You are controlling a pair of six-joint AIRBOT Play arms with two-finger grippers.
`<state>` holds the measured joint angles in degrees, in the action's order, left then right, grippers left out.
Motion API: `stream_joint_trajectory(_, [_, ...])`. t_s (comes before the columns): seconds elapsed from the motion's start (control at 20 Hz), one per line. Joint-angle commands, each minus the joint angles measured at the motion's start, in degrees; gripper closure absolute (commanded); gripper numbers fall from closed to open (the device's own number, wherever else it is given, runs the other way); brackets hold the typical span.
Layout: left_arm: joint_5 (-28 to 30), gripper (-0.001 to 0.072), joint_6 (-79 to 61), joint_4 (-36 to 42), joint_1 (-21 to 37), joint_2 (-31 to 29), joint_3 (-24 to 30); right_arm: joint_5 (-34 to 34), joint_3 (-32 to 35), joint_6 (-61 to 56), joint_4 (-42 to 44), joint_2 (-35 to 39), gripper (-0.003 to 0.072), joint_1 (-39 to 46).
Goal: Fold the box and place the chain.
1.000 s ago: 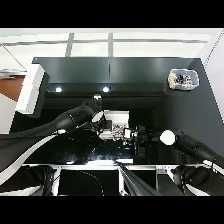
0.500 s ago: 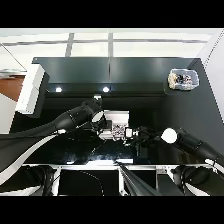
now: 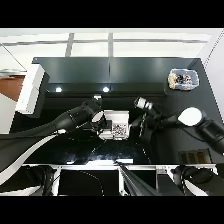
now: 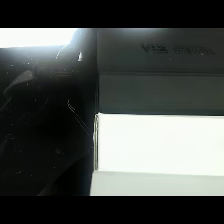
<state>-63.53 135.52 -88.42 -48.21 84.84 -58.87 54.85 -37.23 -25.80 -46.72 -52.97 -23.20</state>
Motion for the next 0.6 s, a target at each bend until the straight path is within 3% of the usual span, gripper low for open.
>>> stream_joint_trajectory(0.0, [-0.04, 0.0676, -0.09, 0.0, 0.04, 0.02, -0.02, 6.36, -7.02, -2.23, 5.2, 0.98, 0.0664, 4.42])
stream_joint_trajectory(0.55, [0.02, 0.0676, -0.07, -0.02, 0.04, 0.02, -0.02, 5.18, -14.36, -2.05, 11.17, 0.96, 0.0664, 5.03])
